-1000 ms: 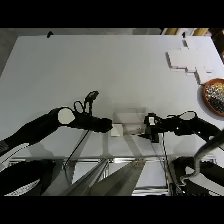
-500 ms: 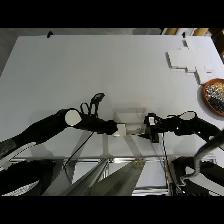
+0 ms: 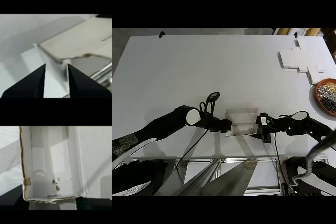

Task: Fold the box and place the chain.

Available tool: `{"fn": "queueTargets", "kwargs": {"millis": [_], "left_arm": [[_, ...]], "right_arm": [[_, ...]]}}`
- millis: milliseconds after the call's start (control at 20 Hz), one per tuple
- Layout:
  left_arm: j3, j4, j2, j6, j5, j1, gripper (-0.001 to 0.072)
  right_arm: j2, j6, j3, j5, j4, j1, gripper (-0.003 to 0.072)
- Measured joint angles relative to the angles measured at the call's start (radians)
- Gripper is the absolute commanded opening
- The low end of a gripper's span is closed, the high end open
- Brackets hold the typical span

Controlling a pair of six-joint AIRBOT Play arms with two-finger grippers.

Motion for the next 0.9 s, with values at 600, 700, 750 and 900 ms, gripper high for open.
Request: {"fn": "queueTargets", "kwargs": {"millis": [600, 700, 750, 900], "left_arm": [[0.272, 0.285, -0.142, -0.304, -0.274, -0.057, 0.0288], [0.312, 0.304, -0.188, -0.371, -0.313, -0.076, 0.0288], [0.325, 0.309, -0.206, -0.409, -0.323, -0.083, 0.0288], [0.346, 0.330, -0.238, -0.497, -0.340, -0.102, 0.0260]], "right_arm": [[0.000, 0.000, 0.000, 0.000, 0.000, 0.000, 0.0461], [0.000, 0.000, 0.000, 0.000, 0.000, 0.000, 0.0461], [0.000, 0.001, 0.000, 0.000, 0.000, 0.000, 0.0461], [0.000, 0.001, 0.000, 0.000, 0.000, 0.000, 0.0461]]}}
